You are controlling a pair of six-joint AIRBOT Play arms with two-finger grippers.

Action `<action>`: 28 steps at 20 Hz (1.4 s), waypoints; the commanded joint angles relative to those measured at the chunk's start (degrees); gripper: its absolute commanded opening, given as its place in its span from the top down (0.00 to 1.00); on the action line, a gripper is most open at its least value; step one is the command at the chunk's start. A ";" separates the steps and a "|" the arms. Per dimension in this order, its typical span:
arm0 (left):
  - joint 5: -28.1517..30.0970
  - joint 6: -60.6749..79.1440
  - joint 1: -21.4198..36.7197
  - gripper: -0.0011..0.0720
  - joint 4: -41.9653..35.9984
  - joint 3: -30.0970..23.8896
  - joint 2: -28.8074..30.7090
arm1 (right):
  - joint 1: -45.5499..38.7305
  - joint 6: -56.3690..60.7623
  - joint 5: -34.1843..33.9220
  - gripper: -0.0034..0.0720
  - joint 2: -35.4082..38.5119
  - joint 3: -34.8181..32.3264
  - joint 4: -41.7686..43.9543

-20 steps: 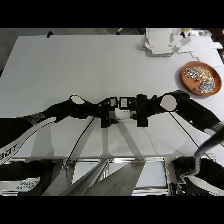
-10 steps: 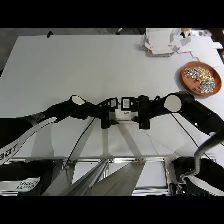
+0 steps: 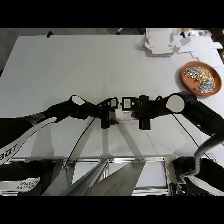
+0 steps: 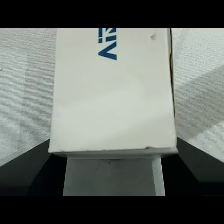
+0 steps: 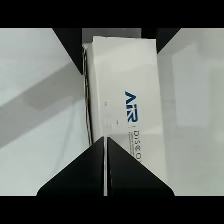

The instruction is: Fold the box and place the chain.

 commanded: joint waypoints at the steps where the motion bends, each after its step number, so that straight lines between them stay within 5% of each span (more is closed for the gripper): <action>1: 0.02 -0.02 0.04 0.80 0.00 0.00 0.02 | 0.02 0.00 1.75 0.94 -1.57 -0.04 0.07; 14: 0.04 0.00 0.04 0.80 -0.02 0.00 0.02 | 0.02 -0.74 1.11 0.93 -1.25 -1.81 5.07; 18: 0.02 0.00 0.04 0.80 0.00 0.00 0.02 | 0.00 -3.28 -5.09 0.93 -0.31 -1.81 9.66; 28: 0.02 0.00 0.04 0.80 0.00 0.00 0.02 | 0.02 -3.06 -4.85 0.93 -6.51 -1.84 10.32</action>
